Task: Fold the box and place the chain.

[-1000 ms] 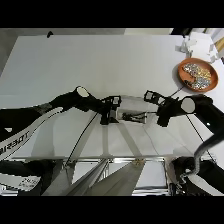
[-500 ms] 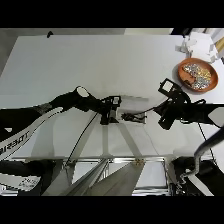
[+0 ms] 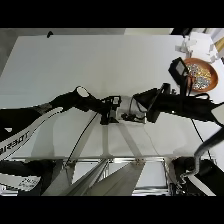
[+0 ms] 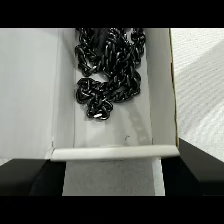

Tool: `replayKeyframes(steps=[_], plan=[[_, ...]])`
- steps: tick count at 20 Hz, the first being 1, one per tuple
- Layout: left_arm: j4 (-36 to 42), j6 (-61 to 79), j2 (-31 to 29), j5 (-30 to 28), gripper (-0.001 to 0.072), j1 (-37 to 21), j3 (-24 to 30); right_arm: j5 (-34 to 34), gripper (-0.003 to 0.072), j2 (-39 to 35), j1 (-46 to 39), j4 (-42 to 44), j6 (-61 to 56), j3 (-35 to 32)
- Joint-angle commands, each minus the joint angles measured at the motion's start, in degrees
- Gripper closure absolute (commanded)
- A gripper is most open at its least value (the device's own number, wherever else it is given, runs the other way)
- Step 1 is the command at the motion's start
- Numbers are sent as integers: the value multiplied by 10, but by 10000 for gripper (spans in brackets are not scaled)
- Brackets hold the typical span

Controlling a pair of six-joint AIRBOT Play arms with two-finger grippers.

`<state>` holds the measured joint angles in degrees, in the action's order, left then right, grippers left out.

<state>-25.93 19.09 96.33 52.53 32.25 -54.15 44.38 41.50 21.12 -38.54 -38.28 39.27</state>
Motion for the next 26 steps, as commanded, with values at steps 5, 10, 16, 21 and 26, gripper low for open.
replayKeyframes(steps=[5,10,16,21,26], plan=[[0,0,0,0,504,0,0,-23,673,116,50,-89,-11,1],[0,0,0,0,504,0,0,5,672,170,50,-142,-54,0],[0,0,0,0,504,0,0,23,387,193,50,-142,-52,0],[0,0,0,0,504,0,0,61,454,134,50,-194,-52,0],[0,0,0,0,504,0,0,162,579,49,44,-376,-52,0]])
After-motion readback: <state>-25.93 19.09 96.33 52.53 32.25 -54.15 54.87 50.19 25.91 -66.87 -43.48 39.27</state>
